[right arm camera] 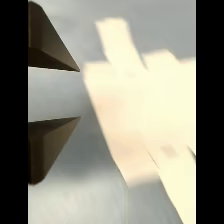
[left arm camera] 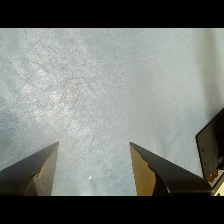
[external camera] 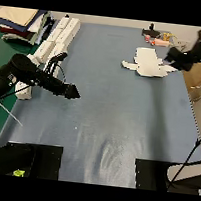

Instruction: Fold the box.

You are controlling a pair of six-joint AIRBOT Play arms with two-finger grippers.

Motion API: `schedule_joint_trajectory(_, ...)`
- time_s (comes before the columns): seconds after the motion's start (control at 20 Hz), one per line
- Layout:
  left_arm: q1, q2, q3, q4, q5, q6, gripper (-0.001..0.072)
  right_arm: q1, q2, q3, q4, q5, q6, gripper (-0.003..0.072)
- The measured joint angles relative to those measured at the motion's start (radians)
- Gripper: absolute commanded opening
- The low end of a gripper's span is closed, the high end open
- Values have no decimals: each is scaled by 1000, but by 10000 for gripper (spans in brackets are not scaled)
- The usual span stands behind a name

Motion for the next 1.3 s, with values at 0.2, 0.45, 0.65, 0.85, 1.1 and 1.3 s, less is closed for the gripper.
schedule_joint_trajectory(0.2,0,0,0,0,0,0,691,-190,-211,163,173,7,-125,444)
schedule_joint_trajectory(0.45,0,0,0,0,0,0,691,-261,-436,322,301,26,-235,444)
schedule_joint_trajectory(0.65,0,0,0,0,0,0,691,-249,-557,411,344,64,-270,441)
schedule_joint_trajectory(0.85,0,0,0,0,0,0,691,-224,-603,441,369,127,-314,390)
schedule_joint_trajectory(1.1,0,0,0,0,0,0,691,-205,-618,461,394,129,-352,259)
schedule_joint_trajectory(1.3,0,0,0,0,0,0,691,-199,-592,466,427,54,-402,2)
